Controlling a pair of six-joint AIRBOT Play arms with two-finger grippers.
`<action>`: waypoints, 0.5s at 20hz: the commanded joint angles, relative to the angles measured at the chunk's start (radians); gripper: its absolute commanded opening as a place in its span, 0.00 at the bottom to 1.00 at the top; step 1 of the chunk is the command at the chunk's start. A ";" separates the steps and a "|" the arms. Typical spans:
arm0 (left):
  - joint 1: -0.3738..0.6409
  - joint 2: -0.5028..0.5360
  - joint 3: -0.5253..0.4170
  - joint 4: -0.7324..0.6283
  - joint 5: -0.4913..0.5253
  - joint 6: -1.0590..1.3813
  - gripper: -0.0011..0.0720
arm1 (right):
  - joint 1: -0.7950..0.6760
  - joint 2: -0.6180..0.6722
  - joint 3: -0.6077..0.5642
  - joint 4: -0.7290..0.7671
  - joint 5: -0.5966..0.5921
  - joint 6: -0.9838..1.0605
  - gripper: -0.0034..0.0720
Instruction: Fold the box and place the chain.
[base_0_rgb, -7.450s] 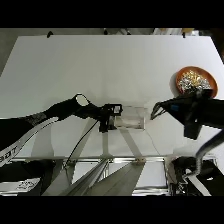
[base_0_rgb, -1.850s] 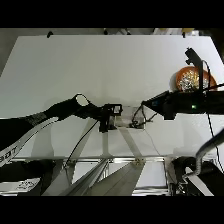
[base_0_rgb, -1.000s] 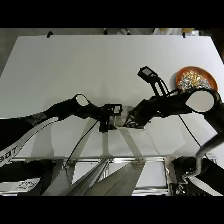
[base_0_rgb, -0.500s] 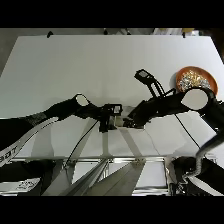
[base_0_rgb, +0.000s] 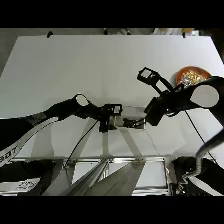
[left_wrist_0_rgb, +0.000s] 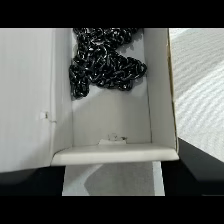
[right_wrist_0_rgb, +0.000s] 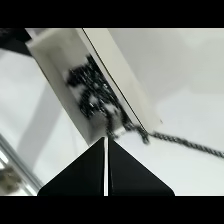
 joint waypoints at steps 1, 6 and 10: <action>0.000 0.000 0.000 0.000 0.000 0.000 0.36 | 0.000 0.006 0.006 -0.095 0.069 -0.002 0.06; 0.000 0.000 0.000 0.000 0.000 0.000 0.36 | -0.001 0.011 0.006 -0.129 0.052 -0.080 0.06; 0.000 0.000 0.000 0.000 0.000 0.000 0.36 | -0.030 0.011 0.005 -0.161 0.033 -0.107 0.06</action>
